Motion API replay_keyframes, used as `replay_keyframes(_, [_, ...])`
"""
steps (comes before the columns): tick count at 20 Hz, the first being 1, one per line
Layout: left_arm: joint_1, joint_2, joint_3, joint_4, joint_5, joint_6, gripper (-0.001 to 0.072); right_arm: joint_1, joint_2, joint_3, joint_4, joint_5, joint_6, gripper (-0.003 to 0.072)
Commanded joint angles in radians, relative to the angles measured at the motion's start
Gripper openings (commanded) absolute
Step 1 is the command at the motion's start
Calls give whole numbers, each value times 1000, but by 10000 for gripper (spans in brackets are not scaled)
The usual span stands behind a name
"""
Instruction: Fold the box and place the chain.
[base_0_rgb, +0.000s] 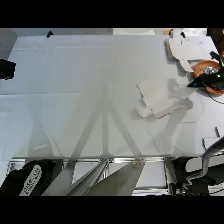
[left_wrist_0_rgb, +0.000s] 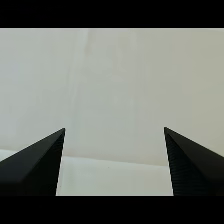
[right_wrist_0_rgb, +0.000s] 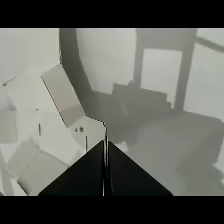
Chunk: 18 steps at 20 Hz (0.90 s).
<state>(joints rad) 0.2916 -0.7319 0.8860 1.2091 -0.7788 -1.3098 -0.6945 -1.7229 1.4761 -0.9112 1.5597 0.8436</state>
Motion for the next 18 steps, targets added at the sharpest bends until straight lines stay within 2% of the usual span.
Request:
replay_keyframes(1, [0, 1, 1, 0, 0, 0, 694, 156, 98, 1, 81, -106, 53, 4])
replay_keyframes(6, [0, 1, 1, 0, 0, 0, 694, 388, 270, 1, 80, -187, 156, 4])
replay_keyframes(12, [0, 1, 1, 0, 0, 0, 694, 694, 401, 1, 81, -329, 311, 4])
replay_keyframes(16, [0, 1, 1, 0, 0, 0, 694, 863, 468, 1, 75, -453, 319, 4])
replay_keyframes(18, [0, 1, 1, 0, 0, 0, 694, 901, 507, 1, 64, -467, 297, 4])
